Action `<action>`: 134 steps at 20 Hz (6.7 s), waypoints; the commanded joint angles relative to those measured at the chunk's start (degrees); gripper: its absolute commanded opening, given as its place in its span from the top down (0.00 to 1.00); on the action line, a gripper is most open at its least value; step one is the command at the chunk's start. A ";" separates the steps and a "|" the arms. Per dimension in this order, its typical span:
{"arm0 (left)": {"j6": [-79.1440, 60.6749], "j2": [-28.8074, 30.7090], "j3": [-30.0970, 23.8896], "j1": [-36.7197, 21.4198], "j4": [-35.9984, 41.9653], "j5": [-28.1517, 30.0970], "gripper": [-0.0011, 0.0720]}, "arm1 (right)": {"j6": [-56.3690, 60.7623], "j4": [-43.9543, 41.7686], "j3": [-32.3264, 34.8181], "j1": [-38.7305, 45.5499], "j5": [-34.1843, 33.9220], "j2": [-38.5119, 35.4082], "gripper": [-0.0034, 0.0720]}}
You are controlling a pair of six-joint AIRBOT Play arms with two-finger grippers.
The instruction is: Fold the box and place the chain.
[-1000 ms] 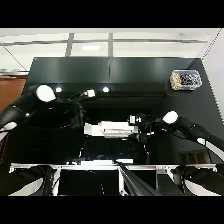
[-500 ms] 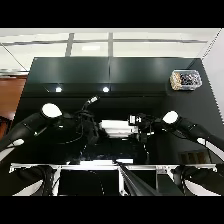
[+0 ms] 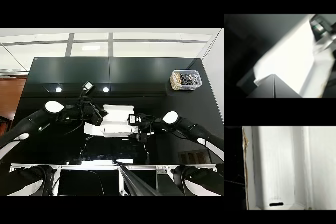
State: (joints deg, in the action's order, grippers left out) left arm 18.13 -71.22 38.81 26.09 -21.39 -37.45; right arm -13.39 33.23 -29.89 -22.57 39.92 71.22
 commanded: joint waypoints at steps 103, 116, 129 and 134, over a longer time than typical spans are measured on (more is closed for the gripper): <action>58.31 -4.02 -6.84 -20.94 -21.11 -23.52 0.95 | 0.09 0.00 0.02 -0.07 -0.11 0.00 0.32; 49.29 -7.74 1.42 -14.43 -18.43 -30.80 0.51 | 0.09 0.00 0.02 -0.07 -0.09 0.00 0.32; 49.11 -7.74 5.57 -7.58 -15.93 -28.55 0.03 | 0.09 0.00 0.02 -0.07 -0.09 0.00 0.32; 46.82 -7.74 6.16 -6.21 -14.12 -27.93 0.03 | 0.09 0.00 0.02 -0.07 -0.09 0.00 0.32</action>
State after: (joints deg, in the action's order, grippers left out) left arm 65.30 -78.94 44.53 19.14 -36.27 -66.02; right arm -13.30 33.23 -29.89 -22.57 39.81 71.22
